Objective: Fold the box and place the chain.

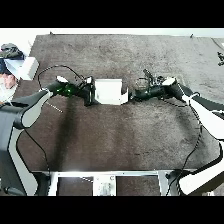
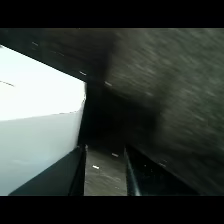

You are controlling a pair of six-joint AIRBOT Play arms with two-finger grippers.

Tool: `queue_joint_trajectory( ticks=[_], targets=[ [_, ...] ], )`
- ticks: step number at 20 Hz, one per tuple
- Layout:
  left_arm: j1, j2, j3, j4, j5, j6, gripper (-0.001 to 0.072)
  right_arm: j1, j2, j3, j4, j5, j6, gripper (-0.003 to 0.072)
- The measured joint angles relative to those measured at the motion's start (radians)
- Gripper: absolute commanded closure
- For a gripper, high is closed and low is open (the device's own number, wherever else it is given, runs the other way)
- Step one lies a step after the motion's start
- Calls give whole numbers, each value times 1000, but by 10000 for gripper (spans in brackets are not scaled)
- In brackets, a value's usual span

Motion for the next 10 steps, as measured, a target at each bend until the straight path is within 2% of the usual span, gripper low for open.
queue_joint_trajectory(
  ticks=[3, 4, 5, 10],
  targets=[
    [0, 0, 0, 0, 0, 0, 175, 7, -3, 46, 23, 28, -10, 359],
    [0, 0, 0, 0, 0, 0, 175, 8, -3, 61, 27, 34, -10, 319],
    [0, 0, 0, 0, 0, 0, 175, 10, -4, 75, 29, 43, -10, 35],
    [0, 0, 0, 0, 0, 0, 175, 39, -6, 120, 18, 80, 3, 40]
  ],
)
